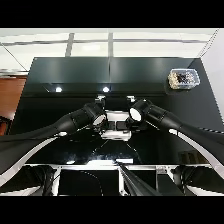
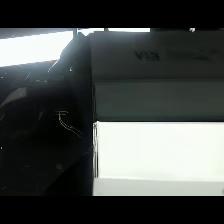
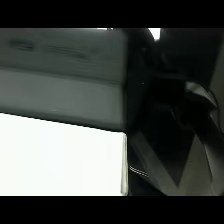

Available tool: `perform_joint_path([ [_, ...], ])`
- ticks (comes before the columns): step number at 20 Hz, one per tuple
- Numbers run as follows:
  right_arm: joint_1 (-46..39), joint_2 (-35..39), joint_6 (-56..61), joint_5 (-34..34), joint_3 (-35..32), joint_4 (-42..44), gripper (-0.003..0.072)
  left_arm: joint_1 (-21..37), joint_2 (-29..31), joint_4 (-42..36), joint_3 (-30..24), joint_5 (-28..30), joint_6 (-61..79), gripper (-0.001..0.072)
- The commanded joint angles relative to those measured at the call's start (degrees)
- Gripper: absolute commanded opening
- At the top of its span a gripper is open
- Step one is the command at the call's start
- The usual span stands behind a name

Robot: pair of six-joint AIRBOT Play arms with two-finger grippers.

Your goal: Fold the box and place the chain.

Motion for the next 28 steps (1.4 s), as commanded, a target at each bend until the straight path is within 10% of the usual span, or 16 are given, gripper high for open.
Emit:
perform_joint_path([
  [1,0.02,-0.04,0.44,0.52,0.02,-0.46,0.0269,0.00,-0.02,-0.09,0.02,0.11,-0.20,0.0031],
  [7,0.00,-0.04,1.31,-0.24,0.02,-0.31,0.0016,0.00,-0.02,-0.26,0.02,0.11,-0.20,0.0031],
  [8,0.02,-0.04,1.31,-0.52,0.02,-0.26,0.0024,0.00,-0.02,-0.26,0.02,0.11,-0.20,0.0031],
  [10,-0.04,0.00,1.29,-0.87,0.15,-0.04,0.0335,0.00,-0.02,-0.26,0.02,0.11,-0.17,0.0031],
  [21,-4.50,20.74,-15.37,7.39,0.83,-0.74,0.0334,0.00,-0.02,-0.26,0.02,0.11,-0.20,0.0031],
  [28,-22.18,28.85,-19.56,-1.79,-0.26,-38.84,0.0332,0.02,-0.02,-0.07,0.02,0.11,-0.17,0.0031],
])
